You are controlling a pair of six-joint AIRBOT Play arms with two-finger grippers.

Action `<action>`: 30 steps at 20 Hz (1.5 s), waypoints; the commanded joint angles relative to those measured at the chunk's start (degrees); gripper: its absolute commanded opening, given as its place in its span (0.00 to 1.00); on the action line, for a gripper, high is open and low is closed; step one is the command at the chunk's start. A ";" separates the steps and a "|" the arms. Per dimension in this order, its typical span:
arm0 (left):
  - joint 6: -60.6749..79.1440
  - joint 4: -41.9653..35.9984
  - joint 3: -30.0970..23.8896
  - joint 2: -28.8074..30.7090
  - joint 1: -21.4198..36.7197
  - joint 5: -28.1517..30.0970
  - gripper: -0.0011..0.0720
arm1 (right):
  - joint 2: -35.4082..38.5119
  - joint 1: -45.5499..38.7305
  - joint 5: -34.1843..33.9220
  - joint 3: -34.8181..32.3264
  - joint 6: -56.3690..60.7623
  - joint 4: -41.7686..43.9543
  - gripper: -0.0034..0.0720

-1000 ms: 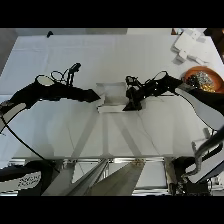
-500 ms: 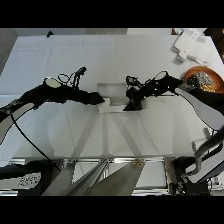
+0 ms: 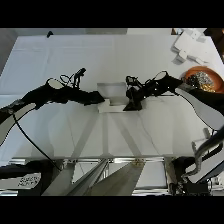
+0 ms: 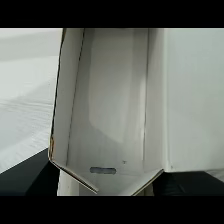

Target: Fold the box and place the chain.

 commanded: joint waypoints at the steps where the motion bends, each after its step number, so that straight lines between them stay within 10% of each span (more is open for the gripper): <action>1: -5.60 7.10 -0.04 0.02 0.02 0.22 0.73 | -0.02 0.00 0.11 0.07 -0.02 -0.09 0.58; 18: -5.51 5.11 1.49 1.29 -1.05 1.14 0.73 | -0.02 0.00 0.13 0.07 -0.02 -0.07 0.58; 30: -29.81 34.42 12.07 -1.11 -6.88 -7.28 0.65 | -0.02 0.00 0.13 0.07 -0.04 -0.07 0.58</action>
